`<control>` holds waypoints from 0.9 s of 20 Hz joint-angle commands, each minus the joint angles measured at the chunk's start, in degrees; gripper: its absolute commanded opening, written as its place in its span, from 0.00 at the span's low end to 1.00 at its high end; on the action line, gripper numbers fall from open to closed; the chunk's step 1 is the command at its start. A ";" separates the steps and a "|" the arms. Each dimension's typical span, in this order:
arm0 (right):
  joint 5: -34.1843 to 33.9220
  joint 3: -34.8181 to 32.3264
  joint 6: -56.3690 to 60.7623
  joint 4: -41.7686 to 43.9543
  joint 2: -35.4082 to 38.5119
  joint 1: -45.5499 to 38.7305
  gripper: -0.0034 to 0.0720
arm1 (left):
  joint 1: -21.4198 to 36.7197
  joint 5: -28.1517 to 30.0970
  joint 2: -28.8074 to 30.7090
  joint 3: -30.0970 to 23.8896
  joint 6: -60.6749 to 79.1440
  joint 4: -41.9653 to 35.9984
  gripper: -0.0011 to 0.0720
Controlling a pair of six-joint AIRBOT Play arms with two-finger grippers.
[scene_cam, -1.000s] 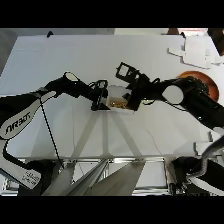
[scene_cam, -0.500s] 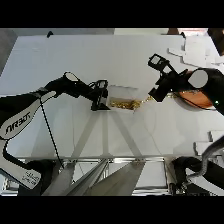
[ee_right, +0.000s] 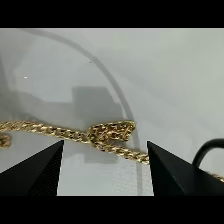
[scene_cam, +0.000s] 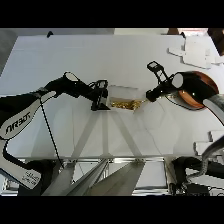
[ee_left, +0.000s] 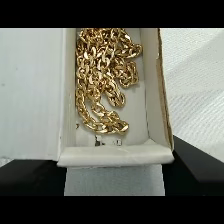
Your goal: Fold the box and place the chain.
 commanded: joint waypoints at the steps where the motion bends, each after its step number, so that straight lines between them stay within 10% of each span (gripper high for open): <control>1: -0.96 -0.02 12.24 -5.66 -2.73 1.11 0.82 | 0.02 0.00 -0.02 0.02 0.00 0.00 0.28; 6: -0.24 -0.02 14.69 -5.20 -4.31 1.11 0.69 | 0.02 0.02 -0.02 0.02 0.00 0.00 0.28; 11: 4.33 -0.02 13.99 -5.22 -4.31 1.11 0.10 | 0.02 0.00 -0.02 0.02 0.00 0.00 0.28; 18: 2.08 -0.02 13.88 -5.25 -1.53 5.66 0.06 | 0.02 0.02 -0.02 0.02 -0.04 0.00 0.28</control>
